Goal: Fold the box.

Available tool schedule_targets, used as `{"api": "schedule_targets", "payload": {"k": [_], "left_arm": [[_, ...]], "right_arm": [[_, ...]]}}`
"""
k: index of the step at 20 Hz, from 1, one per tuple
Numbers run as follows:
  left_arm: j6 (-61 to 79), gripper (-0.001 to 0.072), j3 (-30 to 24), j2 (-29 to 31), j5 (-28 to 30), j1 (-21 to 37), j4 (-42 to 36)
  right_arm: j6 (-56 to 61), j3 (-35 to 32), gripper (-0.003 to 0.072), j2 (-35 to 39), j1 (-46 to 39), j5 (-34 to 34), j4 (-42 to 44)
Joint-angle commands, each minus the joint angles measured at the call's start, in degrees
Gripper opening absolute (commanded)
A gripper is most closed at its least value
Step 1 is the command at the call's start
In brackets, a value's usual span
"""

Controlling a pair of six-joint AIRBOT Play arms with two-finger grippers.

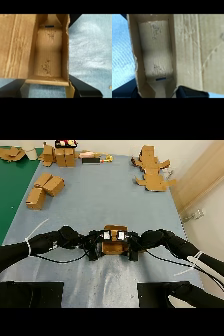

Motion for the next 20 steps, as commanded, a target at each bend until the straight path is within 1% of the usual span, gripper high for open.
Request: {"api": "schedule_targets", "payload": {"k": [1, 11, 16, 17, 18, 19, 20], "left_arm": [[0.07, 0.0544, 0.04, -0.04, 0.07, -0.02, 0.31], [0.07, 0.0544, 0.04, -0.04, 0.07, -0.02, 0.31], [0.07, 0.0543, 0.04, -0.04, 0.07, -0.02, 0.31], [0.07, 0.0543, 0.04, -0.04, 0.07, -0.02, 0.31], [0.07, 0.0544, 0.04, -0.04, 0.07, -0.02, 0.31], [0.07, 0.0544, 0.04, -0.04, 0.04, -0.02, 0.31], [0.07, 0.0544, 0.04, -0.04, 0.04, -0.02, 0.31]], "right_arm": [[0.0, 0.02, 0.0472, -0.02, 0.02, 0.0, 0.02], [0.0, 0.04, 0.0472, -0.02, 0.02, -0.11, 0.94], [0.0, 0.04, 0.0476, 0.39, 0.02, -1.95, 1.05], [0.0, 0.04, 0.0558, 0.83, 0.02, -2.03, 1.05], [0.07, 0.31, 0.0614, 1.36, 0.02, -2.99, 1.2], [1.16, 0.92, 0.0711, 2.19, 0.0, -4.68, 0.85], [3.19, 1.68, 0.0711, 3.13, -0.26, -6.71, -0.57]]}}
